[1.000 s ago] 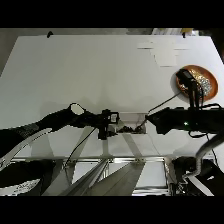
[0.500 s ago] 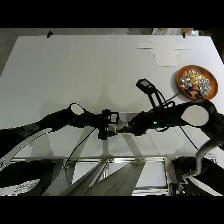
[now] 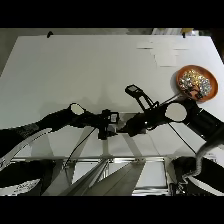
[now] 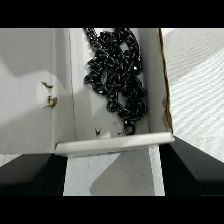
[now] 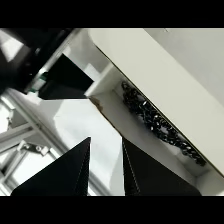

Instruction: Fold the box and place the chain.

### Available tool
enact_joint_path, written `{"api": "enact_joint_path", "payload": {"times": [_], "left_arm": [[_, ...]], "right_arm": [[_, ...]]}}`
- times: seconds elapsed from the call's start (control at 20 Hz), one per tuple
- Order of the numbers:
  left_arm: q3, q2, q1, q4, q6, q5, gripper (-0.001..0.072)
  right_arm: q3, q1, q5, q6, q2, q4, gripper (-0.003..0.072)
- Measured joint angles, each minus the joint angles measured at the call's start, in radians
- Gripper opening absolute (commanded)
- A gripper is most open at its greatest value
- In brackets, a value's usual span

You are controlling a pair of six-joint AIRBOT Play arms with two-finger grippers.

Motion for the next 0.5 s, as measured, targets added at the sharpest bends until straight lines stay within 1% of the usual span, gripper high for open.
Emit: {"api": "enact_joint_path", "payload": {"times": [0.1, 0.2, 0.3, 0.4, 0.45, 0.5], "left_arm": [[0.0, 0.0, 0.0, 0.0, 0.0, 0.0, 0.0207], [0.0, 0.0, 0.0, 0.0, 0.0, 0.0, 0.0207], [0.0, 0.0, 0.0, 0.0, 0.0, 0.0, 0.0207], [0.0, 0.0, 0.0, 0.0, 0.0, 0.0, 0.0207], [0.0, 0.0, 0.0, 0.0, 0.0, 0.0, 0.0207], [0.0, 0.0, 0.0, 0.0, 0.0, 0.0, 0.0207]], "right_arm": [[0.089, -0.045, 0.055, 0.0, -0.002, -0.021, 0.0077], [0.186, -0.109, 0.088, 0.0, -0.003, -0.069, 0.0074], [0.249, -0.181, 0.097, 0.012, -0.008, -0.147, 0.0061], [0.281, -0.253, 0.12, 0.047, -0.034, -0.246, 0.0051], [0.287, -0.289, 0.139, 0.066, -0.058, -0.296, 0.002], [0.288, -0.323, 0.155, 0.086, -0.085, -0.332, 0.002]]}}
